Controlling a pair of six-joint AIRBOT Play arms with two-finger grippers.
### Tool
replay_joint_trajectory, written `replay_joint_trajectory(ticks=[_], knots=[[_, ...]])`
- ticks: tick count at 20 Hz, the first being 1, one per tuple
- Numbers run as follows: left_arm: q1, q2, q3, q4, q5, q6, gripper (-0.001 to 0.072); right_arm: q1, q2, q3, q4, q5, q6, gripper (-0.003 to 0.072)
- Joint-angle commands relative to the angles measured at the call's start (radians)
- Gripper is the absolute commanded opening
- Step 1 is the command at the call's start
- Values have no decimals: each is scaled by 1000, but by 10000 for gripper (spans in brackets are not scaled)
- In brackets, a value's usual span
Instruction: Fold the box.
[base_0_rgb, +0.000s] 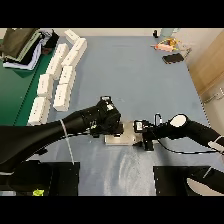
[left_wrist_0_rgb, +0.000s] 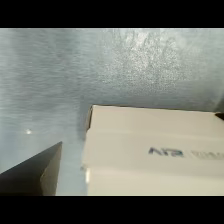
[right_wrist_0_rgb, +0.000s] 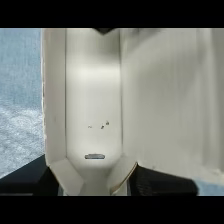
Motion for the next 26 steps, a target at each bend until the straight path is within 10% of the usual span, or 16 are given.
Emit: replay_joint_trajectory(ticks=[1,4,6,15,22,23,24,25,26], knots=[[1,97,34,60,-180,18,587,1,1,0,0,0,0,523],[1,199,34,74,-338,61,568,1,1,0,0,0,0,523],[1,256,34,73,-395,92,7,1,1,0,0,0,0,523],[14,320,11,64,-209,377,13,1,1,0,0,0,0,523],[414,516,-343,-280,106,1474,14,1,1,0,0,0,0,523],[463,542,-393,-324,159,1632,77,1,1,0,0,0,0,523],[501,559,-433,-367,208,1764,499,1,1,0,0,0,0,523],[532,568,-470,-415,271,1865,686,1,1,0,0,0,0,523],[555,568,-505,-465,326,1952,701,1,1,0,0,0,0,523]])
